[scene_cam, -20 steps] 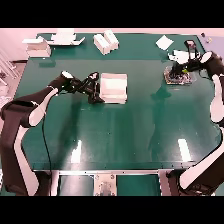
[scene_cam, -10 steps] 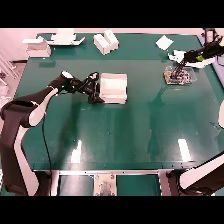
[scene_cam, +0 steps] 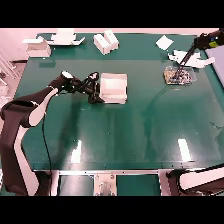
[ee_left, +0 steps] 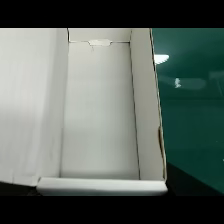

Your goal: Fold the box and place the chain.

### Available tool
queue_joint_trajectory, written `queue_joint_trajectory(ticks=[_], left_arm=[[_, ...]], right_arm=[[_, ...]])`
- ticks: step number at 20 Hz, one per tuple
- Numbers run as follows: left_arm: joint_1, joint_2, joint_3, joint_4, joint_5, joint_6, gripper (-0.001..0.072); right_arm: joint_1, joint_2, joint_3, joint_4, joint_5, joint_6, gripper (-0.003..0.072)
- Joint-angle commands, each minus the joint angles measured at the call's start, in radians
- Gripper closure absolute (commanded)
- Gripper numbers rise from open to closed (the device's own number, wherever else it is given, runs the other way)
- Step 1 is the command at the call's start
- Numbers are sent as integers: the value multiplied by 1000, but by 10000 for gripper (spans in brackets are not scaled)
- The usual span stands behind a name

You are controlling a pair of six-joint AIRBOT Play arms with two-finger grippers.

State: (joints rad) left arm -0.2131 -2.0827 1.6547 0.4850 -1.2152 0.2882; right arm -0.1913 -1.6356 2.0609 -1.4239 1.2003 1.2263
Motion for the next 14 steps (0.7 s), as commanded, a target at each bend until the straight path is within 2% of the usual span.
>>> queue_joint_trajectory(ticks=[1, 7, 14], left_arm=[[1, 1, 0, 0, 0, 0, 169], [1, 1, 0, 0, 0, 0, 169], [1, 1, 0, 0, 0, 0, 169]], right_arm=[[51, 86, 0, -2, 7, 0, 680], [161, 216, 0, -2, 77, 0, 680], [309, 242, -1, -2, 183, 2, 680]])
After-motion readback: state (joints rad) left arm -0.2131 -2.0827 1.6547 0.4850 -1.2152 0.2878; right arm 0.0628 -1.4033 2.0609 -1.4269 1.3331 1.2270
